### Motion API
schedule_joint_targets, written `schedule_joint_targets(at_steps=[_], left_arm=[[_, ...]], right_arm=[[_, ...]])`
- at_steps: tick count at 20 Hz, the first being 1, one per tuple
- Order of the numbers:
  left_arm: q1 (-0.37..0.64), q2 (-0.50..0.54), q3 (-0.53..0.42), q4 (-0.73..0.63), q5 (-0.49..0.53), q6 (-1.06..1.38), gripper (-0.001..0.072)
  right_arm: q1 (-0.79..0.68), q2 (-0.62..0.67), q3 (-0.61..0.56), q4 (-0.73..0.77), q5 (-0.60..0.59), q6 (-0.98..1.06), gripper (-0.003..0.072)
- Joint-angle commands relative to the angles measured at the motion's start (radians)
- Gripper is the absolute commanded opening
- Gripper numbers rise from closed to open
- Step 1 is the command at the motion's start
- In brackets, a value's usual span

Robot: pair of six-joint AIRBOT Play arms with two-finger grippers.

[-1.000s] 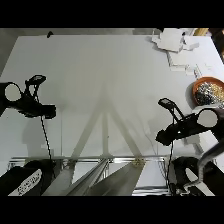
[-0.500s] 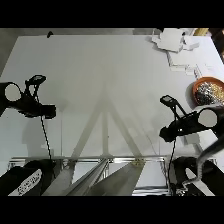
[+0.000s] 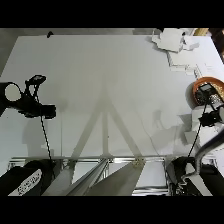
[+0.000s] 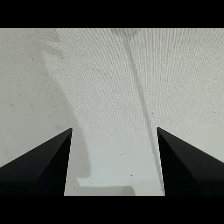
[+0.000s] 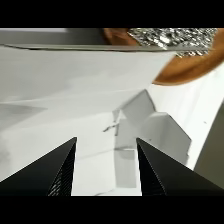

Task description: Fold the box and place the chain.

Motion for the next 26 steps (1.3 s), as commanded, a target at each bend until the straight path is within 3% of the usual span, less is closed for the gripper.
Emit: schedule_joint_targets(at_steps=[1,6,12,15,18,22,26], left_arm=[[0.001,0.0,0.0,0.0,0.0,0.0,0.0566],[0.001,0.0,0.0,0.0,0.0,0.0,0.0566],[0.001,0.0,0.0,0.0,0.0,0.0,0.0566],[0.001,0.0,0.0,0.0,0.0,0.0,0.0566],[0.001,0.0,0.0,0.0,0.0,0.0,0.0566],[0.001,0.0,0.0,0.0,0.0,0.0,0.0566],[0.001,0.0,0.0,0.0,0.0,0.0,0.0566]], right_arm=[[-0.238,-0.061,0.001,-0.079,-0.134,0.021,0.0417],[-0.434,-0.167,0.003,-0.142,-0.204,0.004,0.0439],[-0.494,-0.224,0.024,-0.142,-0.318,0.0,0.045],[-0.494,-0.31,0.024,-0.134,-0.282,0.001,0.0352],[-0.478,-0.325,0.024,-0.116,-0.225,-0.027,0.0016],[-0.329,-0.222,0.024,-0.068,-0.136,-0.055,0.0021],[-0.154,-0.108,0.024,0.262,-0.037,-0.056,0.002]])
